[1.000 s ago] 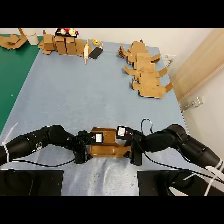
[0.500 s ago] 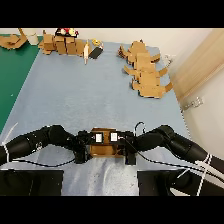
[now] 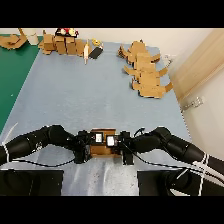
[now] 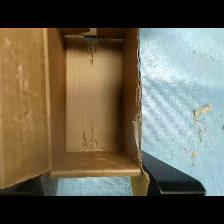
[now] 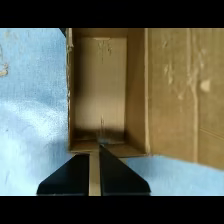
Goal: Fold the box.
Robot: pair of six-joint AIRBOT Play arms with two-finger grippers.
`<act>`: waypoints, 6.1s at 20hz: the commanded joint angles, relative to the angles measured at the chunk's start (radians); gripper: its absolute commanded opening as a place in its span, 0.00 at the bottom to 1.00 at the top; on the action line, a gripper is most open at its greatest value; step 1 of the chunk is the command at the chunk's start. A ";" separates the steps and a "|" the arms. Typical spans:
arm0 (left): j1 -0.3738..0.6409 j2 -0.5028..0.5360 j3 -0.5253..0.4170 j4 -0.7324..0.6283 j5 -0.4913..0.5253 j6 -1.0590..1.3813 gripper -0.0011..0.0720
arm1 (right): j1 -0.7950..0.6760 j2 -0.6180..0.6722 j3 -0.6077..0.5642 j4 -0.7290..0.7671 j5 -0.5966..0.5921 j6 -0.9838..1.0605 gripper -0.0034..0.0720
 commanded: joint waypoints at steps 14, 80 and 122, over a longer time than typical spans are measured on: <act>0.000 0.000 0.001 0.001 0.000 0.003 0.35 | 0.016 -0.013 0.001 0.085 0.014 -0.022 0.42; 0.000 0.000 0.001 0.001 0.000 0.003 0.35 | 0.019 0.124 0.010 -0.254 -0.187 0.649 0.05; 0.000 0.000 0.001 0.001 0.000 0.003 0.35 | -0.159 0.274 -0.135 0.098 -0.095 1.374 0.28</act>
